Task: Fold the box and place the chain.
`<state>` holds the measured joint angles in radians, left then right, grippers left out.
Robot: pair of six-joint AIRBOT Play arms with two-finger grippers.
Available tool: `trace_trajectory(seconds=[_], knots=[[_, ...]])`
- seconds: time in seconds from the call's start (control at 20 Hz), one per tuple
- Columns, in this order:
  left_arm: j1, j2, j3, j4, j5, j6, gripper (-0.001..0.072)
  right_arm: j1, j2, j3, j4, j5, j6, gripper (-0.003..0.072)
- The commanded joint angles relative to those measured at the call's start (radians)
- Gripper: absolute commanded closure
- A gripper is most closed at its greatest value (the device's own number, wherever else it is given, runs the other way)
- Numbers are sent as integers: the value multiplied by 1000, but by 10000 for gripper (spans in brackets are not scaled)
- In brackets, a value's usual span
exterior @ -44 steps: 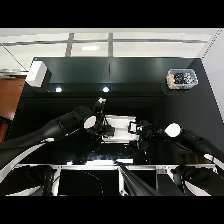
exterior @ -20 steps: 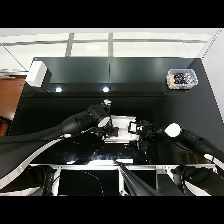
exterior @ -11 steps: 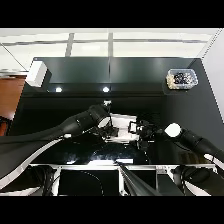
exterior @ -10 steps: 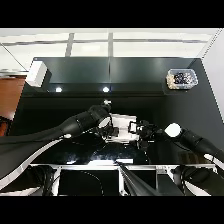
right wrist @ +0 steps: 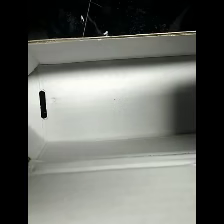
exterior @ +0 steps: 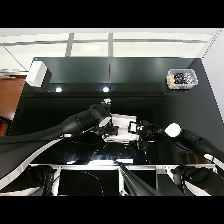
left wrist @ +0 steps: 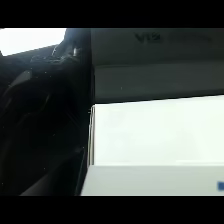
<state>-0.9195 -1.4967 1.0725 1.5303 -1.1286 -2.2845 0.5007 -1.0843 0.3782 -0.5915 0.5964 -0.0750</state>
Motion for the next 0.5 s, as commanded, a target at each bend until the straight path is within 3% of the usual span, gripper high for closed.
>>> trace_trajectory(seconds=[0.0, 0.15, 0.2, 0.45], knots=[[1, -5, 1, 10, 0, -4, 489, 0, 0, 0, 0, 0, 0, 263], [-2, -13, 1, 10, -2, -4, 493, 0, 0, 0, 0, 0, 0, 263], [-2, -13, 1, 10, 1, -4, 551, 0, 0, 0, 0, 0, 0, 263], [-2, -16, 1, 15, 12, -4, 549, 0, 0, 0, 0, -10, 0, 263]])
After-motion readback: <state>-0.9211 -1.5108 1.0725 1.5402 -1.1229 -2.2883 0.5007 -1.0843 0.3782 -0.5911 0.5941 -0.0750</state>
